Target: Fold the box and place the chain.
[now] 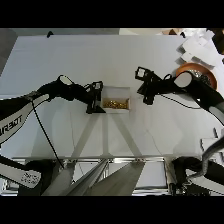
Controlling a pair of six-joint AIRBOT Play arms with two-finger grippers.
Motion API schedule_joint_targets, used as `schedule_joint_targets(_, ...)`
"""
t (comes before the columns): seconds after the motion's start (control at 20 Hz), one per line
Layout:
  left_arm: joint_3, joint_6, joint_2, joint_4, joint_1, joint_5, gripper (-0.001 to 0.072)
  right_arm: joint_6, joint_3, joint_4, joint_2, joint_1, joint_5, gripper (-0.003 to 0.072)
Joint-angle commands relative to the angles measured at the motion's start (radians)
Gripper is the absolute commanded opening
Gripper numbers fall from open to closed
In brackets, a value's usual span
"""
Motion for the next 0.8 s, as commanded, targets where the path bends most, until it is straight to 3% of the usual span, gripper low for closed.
schedule_joint_targets(0.0, 0.0, 0.0, 0.001, 0.0, 0.0, 0.0, 0.0211, 0.129, 0.007, -0.004, 0.095, 0.069, -0.005, 0.0011)
schedule_joint_targets(0.2, 0.0, 0.0, 0.001, 0.0, 0.0, 0.0, 0.0211, 0.236, 0.021, 0.004, 0.095, 0.175, -0.049, 0.0011)
schedule_joint_targets(0.5, 0.001, 0.0, 0.001, 0.0, 0.0, 0.0, 0.0211, 0.342, 0.021, 0.003, 0.093, 0.28, -0.266, 0.0011)
schedule_joint_targets(0.75, 0.001, 0.0, 0.001, 0.0, 0.0, 0.0, 0.0211, 0.364, 0.021, 0.002, 0.072, 0.281, -0.275, 0.0012)
